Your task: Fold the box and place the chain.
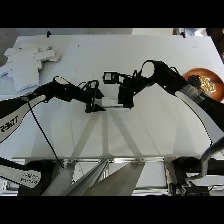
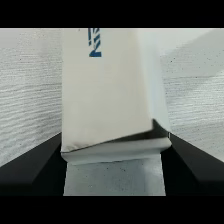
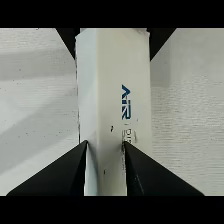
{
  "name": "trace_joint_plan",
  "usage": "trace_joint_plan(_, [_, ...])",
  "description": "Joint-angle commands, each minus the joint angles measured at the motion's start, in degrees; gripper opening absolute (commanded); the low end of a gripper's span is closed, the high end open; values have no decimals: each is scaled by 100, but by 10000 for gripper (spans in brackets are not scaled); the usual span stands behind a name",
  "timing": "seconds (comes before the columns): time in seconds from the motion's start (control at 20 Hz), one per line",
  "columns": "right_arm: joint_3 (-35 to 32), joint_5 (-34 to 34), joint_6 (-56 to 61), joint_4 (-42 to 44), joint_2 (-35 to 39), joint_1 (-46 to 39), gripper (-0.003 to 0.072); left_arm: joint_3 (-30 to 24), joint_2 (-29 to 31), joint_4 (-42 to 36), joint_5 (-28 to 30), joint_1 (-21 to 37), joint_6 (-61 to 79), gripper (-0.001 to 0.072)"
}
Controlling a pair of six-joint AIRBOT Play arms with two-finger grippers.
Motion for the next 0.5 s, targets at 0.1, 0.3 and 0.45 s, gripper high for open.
trace_joint_plan(0.1, [-2,-74,505,-306,-90,61,222,7,4,2,2,4,2,280])
trace_joint_plan(0.3, [-2,-190,732,-562,-90,61,222,7,4,2,0,4,2,280])
trace_joint_plan(0.45, [-2,-68,817,-546,-87,61,369,7,4,2,2,4,2,280])
